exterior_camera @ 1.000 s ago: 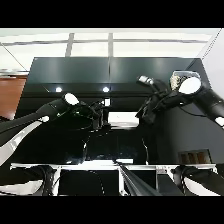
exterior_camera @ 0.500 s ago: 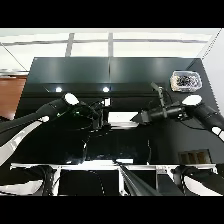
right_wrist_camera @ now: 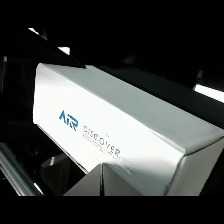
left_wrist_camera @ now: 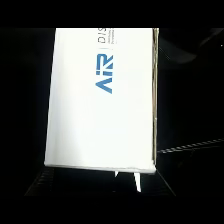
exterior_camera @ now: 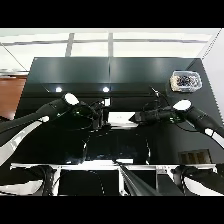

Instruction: Fold the box and place the chain.

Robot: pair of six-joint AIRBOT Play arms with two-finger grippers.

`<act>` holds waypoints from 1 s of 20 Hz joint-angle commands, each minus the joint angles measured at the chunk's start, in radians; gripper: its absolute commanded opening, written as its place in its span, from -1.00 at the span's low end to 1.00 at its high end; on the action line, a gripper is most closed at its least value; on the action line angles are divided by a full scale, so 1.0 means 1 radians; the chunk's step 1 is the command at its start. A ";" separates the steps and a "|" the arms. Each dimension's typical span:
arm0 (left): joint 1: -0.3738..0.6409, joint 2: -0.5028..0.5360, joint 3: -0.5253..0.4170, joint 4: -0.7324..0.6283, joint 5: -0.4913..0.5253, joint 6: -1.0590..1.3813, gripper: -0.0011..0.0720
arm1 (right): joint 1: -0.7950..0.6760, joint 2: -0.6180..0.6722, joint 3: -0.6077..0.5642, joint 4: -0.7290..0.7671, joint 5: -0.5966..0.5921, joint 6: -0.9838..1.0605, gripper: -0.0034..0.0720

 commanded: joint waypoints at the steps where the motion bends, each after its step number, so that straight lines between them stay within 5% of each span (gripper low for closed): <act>1: 0.000 0.000 0.001 0.000 -0.001 -0.002 0.05 | 0.003 -0.002 0.001 -0.062 -0.026 0.012 -0.85; 9: 0.002 0.003 0.001 0.000 -0.003 -0.002 0.07 | -0.172 0.191 0.195 -0.087 0.219 -0.014 -0.85; 10: 0.002 0.006 0.001 0.000 -0.002 -0.002 0.27 | -0.216 0.231 0.204 -0.104 0.220 -0.013 -0.85; 11: 0.002 0.015 0.001 0.004 -0.001 -0.009 0.83 | -0.263 0.267 0.203 -0.115 0.224 -0.011 -0.85; 12: 0.003 0.027 0.002 0.008 -0.001 -0.025 1.00 | -0.312 0.296 0.203 -0.134 0.242 -0.002 -0.85; 16: 0.009 0.126 0.005 0.155 -0.036 -0.119 1.00 | -0.455 0.335 0.203 -0.202 0.346 0.026 -0.85; 20: -0.035 0.190 0.028 0.141 -0.075 -0.173 1.00 | -0.477 0.335 0.196 -0.204 0.307 0.028 -0.85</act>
